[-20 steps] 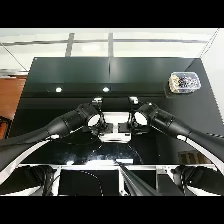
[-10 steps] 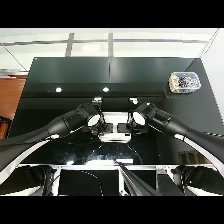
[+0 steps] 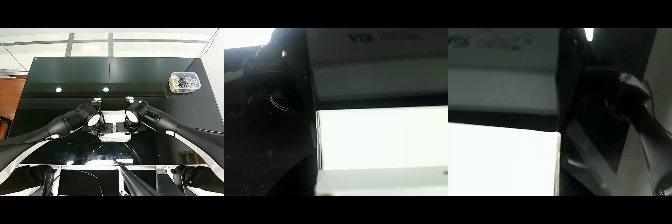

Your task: Fold the box and place the chain.

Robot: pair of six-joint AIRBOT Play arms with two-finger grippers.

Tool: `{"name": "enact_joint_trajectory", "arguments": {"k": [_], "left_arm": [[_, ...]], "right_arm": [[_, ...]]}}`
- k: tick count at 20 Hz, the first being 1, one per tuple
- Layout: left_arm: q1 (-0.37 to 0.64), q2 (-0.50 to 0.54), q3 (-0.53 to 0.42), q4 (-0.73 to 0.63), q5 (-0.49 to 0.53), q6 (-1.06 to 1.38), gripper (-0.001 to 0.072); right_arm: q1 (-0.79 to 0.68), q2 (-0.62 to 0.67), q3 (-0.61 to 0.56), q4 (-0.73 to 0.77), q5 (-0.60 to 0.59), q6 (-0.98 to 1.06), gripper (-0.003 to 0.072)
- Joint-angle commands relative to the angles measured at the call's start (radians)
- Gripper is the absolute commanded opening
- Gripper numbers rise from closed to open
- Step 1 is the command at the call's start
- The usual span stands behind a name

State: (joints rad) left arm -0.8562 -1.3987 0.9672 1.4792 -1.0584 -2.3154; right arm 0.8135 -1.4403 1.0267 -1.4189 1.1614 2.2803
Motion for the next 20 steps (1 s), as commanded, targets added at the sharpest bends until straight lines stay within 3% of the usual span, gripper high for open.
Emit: {"name": "enact_joint_trajectory", "arguments": {"k": [1,5,6,7,8,12,16,18,20], "left_arm": [[0.0,0.0,0.001,0.001,0.003,0.005,0.0025],[0.0,0.0,0.001,0.001,0.003,0.004,0.0025],[0.0,0.0,0.001,0.001,0.003,0.005,0.0025],[0.0,0.0,0.001,0.001,0.002,0.005,0.0025],[0.0,0.0,0.001,0.001,0.002,0.004,0.0025],[0.0,0.0,0.001,0.001,0.003,0.005,0.0025],[0.0,0.0,0.001,0.001,0.003,0.005,0.0025],[0.0,0.0,0.001,0.001,0.002,0.005,0.0025],[0.0,0.0,0.001,0.001,0.002,0.005,0.0025]], "right_arm": [[0.003,-0.003,0.004,0.004,-0.02,0.016,0.0009],[0.003,-0.003,0.004,0.004,-0.017,0.016,0.0012],[0.003,-0.003,0.004,0.004,-0.016,0.016,0.0051],[0.003,-0.002,0.004,0.004,-0.011,0.015,0.0267],[0.003,0.004,0.006,0.005,0.005,0.004,0.0333],[0.003,0.076,0.021,-0.019,0.097,-0.123,0.0336],[-0.007,0.258,0.021,-0.09,0.166,-0.196,0.0335],[-0.032,0.369,0.021,-0.217,0.195,-0.219,0.0336],[-0.069,0.441,0.02,-0.516,0.235,-0.237,0.0335]]}}
